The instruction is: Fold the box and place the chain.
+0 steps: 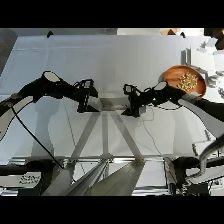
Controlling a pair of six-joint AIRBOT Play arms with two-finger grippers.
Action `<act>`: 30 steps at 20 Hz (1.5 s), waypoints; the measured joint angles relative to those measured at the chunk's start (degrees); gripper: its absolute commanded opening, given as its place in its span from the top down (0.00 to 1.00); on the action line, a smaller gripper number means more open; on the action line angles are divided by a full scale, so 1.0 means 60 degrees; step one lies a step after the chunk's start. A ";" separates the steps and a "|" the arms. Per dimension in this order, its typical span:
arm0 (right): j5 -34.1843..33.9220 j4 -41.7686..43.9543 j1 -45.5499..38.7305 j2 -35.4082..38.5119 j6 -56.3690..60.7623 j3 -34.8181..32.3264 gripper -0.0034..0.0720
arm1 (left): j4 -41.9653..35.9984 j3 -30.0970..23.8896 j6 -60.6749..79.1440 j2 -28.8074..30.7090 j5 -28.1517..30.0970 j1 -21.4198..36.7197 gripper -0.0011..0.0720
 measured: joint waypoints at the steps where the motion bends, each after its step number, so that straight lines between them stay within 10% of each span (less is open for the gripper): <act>1: 0.0000 0.0000 0.0000 0.0000 0.0000 0.0000 0.26 | -0.0004 0.0000 0.0004 0.0000 -0.0036 0.0000 0.02; 30: 0.0000 0.0004 0.0000 0.0000 0.0011 0.0000 0.26 | -0.1370 -0.1045 0.1290 -0.0710 0.1872 -0.0557 0.02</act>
